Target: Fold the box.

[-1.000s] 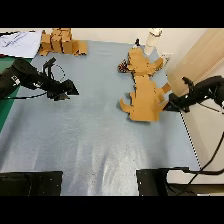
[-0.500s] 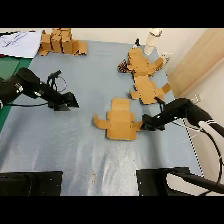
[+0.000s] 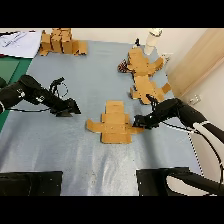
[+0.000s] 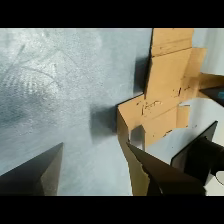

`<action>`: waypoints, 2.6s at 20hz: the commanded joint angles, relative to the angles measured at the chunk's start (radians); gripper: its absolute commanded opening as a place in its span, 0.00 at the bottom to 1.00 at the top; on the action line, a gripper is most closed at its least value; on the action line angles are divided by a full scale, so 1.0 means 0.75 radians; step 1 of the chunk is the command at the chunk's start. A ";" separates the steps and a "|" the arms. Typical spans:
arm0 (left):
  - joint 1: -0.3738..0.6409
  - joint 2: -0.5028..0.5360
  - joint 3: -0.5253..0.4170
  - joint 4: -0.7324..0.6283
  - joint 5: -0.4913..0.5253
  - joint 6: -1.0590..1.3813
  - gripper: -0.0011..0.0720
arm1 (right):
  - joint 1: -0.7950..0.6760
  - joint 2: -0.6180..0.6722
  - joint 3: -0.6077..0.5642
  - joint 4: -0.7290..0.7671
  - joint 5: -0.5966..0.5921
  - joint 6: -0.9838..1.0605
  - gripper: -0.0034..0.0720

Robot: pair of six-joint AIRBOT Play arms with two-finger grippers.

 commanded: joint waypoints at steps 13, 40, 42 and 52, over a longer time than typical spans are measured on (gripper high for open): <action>0.001 -0.001 -0.004 -0.151 -0.149 0.250 0.82 | 0.037 -0.084 0.048 0.151 -0.097 -0.210 0.13; -0.125 -0.236 -0.097 -0.303 -0.051 0.587 0.82 | 0.485 0.233 -0.279 0.219 0.272 -0.443 0.05; -0.125 -0.236 -0.097 -0.407 -0.038 0.655 0.82 | 0.485 0.237 -0.279 0.219 0.271 -0.443 0.04; -0.126 -0.236 -0.098 -0.472 -0.198 0.741 0.57 | 0.485 0.237 -0.279 0.217 0.278 -0.443 0.05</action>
